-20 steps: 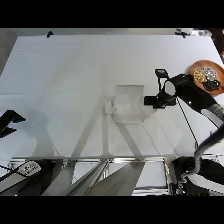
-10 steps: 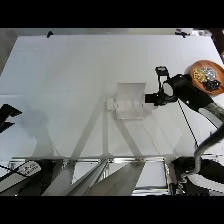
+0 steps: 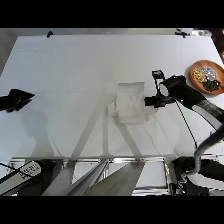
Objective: Fold the box and place the chain.
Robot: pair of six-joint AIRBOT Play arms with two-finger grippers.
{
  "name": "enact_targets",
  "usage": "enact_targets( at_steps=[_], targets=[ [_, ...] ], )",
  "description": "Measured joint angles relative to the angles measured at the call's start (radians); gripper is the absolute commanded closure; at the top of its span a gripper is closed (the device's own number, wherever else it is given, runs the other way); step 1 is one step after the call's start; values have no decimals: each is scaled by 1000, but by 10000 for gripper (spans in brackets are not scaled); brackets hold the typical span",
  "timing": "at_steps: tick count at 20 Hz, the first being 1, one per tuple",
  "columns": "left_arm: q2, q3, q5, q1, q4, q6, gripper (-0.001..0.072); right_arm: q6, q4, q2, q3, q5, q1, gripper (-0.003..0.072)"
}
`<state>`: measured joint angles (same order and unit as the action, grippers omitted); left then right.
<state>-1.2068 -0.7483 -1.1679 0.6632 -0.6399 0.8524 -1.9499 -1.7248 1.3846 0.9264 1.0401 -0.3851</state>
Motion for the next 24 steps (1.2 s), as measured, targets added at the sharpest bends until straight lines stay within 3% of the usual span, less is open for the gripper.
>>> enact_targets(
  at_steps=[3, 5, 9, 12, 17, 24],
  targets=[
    [0, -38, -55, -206, 77, -207, 289, 42, 1, -10, 0, -24, 0, 679],
    [0, -60, -37, -353, 83, -290, 289, 55, 4, -28, 0, -45, 0, 679],
    [-3, -87, 115, -653, 61, -407, 289, 60, 16, -52, 0, -67, 0, 678],
    [-45, -117, 222, -818, 60, -443, 289, 62, 29, -58, 0, -72, 0, 678],
    [-239, -282, 204, -946, 88, -441, 243, 63, 46, -61, 0, -75, 0, 678],
    [-476, -499, 129, -1003, 19, -370, 244, 65, 53, -61, 0, -76, 0, 677]
  ],
)
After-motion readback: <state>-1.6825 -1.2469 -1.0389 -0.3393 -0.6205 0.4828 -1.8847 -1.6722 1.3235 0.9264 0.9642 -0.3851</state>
